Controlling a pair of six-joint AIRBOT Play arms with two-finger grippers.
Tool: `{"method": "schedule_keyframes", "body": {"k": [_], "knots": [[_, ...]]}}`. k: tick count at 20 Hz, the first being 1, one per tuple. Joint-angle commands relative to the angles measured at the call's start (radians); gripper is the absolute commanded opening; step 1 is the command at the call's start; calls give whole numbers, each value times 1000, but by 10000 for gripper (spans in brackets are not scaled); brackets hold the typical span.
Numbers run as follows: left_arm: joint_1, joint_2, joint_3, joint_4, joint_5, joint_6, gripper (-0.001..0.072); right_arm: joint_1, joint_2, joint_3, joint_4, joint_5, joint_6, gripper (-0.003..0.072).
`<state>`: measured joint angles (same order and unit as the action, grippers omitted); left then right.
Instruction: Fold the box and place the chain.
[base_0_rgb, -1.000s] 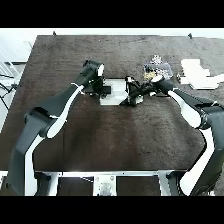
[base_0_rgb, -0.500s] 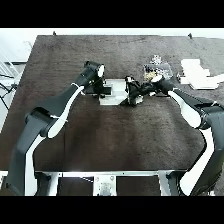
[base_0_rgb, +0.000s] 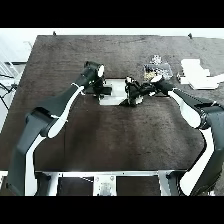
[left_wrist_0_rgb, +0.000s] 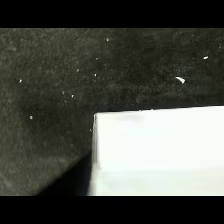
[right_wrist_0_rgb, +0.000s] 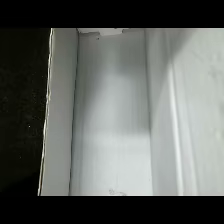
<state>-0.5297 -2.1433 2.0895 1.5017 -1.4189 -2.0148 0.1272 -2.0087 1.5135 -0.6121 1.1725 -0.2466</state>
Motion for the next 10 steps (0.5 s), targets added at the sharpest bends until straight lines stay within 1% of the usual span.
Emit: {"method": "schedule_keyframes", "body": {"k": [1,4,7,8,9,10], "knots": [[10,11,3,-77,32,-3,378,0,1,0,1,0,2,584],[18,15,2,-97,8,-3,381,0,1,0,1,0,2,584],[19,43,3,-98,11,25,383,0,1,0,1,0,3,584],[24,58,1,-98,11,39,454,0,1,0,2,0,2,584],[30,67,1,-98,4,63,646,0,1,0,1,0,2,584],[37,74,0,-95,-8,86,686,0,1,0,1,-1,2,584]]}}
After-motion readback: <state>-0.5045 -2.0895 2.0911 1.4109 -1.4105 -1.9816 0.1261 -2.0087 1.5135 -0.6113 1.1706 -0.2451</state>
